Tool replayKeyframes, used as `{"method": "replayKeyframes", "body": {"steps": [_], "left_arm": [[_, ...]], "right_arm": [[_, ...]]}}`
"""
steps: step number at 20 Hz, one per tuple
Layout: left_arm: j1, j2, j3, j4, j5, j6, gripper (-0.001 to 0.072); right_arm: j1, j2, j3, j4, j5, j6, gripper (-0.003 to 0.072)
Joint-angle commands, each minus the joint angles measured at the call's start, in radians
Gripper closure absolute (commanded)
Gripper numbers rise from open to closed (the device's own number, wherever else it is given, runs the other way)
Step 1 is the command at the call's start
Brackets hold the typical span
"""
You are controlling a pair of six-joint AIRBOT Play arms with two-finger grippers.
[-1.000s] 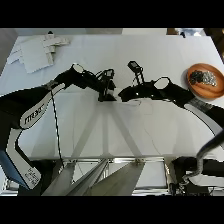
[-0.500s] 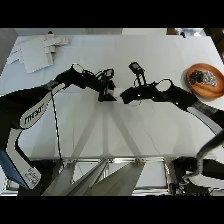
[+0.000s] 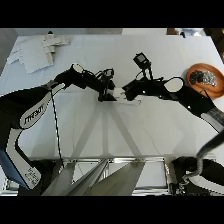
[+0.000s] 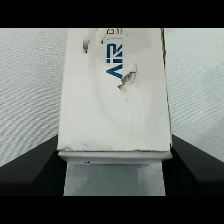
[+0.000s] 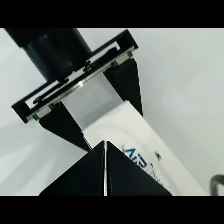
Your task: Fold the box and place the chain.
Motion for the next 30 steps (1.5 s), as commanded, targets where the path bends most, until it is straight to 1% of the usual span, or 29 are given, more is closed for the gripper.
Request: {"method": "replayKeyframes", "body": {"steps": [1,3,6,12,16,18,21,24,28,30], "left_arm": [[0.0,0.0,0.0,0.001,0.0,0.001,0.0699],[0.0,0.0,0.0,0.001,0.0,0.001,0.0699],[0.0,0.0,0.0,0.001,0.0,0.001,0.0699],[0.0,0.0,0.0,0.001,0.0,0.001,0.0699],[0.0,0.0,0.001,0.001,0.0,0.001,0.0699],[0.0,0.0,0.0,0.001,0.0,0.001,0.0699],[0.0,0.0,0.0,0.001,0.0,0.001,0.0699],[0.0,0.0,0.0,0.001,0.0,0.001,0.0699],[0.0,0.0,0.0,0.001,0.0,0.001,0.0699],[0.0,0.0,0.0,0.001,0.0,0.001,0.0699]], "right_arm": [[-0.031,0.009,-0.077,-0.003,-0.019,0.006,0.0678],[-0.059,-0.006,-0.128,0.0,-0.054,0.007,0.0679],[-0.071,-0.036,-0.163,0.004,-0.059,0.007,0.0679],[-0.071,-0.07,-0.174,0.006,-0.056,0.007,0.0679],[-0.071,-0.039,-0.173,0.005,-0.061,0.003,0.0678],[-0.071,0.016,-0.173,0.004,-0.098,0.003,0.0677],[-0.071,0.135,-0.172,0.004,-0.184,0.003,0.0677],[-0.071,0.264,-0.17,-0.007,-0.225,0.003,0.0677],[-0.079,0.427,-0.17,-0.13,-0.262,0.02,0.0677],[-0.125,0.512,-0.17,-0.206,-0.249,0.122,0.0677]]}}
